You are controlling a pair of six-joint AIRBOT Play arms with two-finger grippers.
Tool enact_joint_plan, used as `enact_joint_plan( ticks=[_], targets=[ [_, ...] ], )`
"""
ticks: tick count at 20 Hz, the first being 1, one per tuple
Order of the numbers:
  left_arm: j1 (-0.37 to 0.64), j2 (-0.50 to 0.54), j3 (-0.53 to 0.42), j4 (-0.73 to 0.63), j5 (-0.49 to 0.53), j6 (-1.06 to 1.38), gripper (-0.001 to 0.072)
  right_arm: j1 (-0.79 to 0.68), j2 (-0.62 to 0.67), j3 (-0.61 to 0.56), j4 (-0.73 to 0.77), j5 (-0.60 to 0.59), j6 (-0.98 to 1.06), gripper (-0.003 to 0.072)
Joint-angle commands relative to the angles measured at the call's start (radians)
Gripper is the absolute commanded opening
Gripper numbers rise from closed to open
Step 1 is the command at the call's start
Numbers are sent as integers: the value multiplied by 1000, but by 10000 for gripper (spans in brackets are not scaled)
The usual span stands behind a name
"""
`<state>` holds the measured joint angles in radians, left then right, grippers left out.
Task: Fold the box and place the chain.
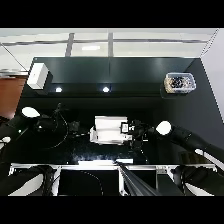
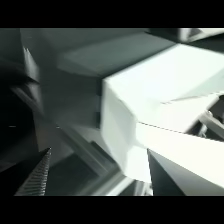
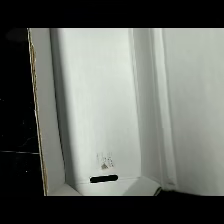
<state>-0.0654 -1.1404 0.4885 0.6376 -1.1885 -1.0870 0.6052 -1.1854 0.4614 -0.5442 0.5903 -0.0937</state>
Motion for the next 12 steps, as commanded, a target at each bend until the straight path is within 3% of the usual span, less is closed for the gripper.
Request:
enact_joint_plan(
  ticks=[1,5,10,12],
  targets=[
    [-51,-1,44,-37,-48,11,712,1,0,1,0,0,0,246],
    [-176,-1,56,-32,23,21,712,1,0,1,0,0,0,246],
    [-391,-1,57,12,277,-96,709,1,0,1,0,0,0,246],
    [-426,-2,65,83,314,-210,709,1,0,1,0,0,0,246]
  ],
)
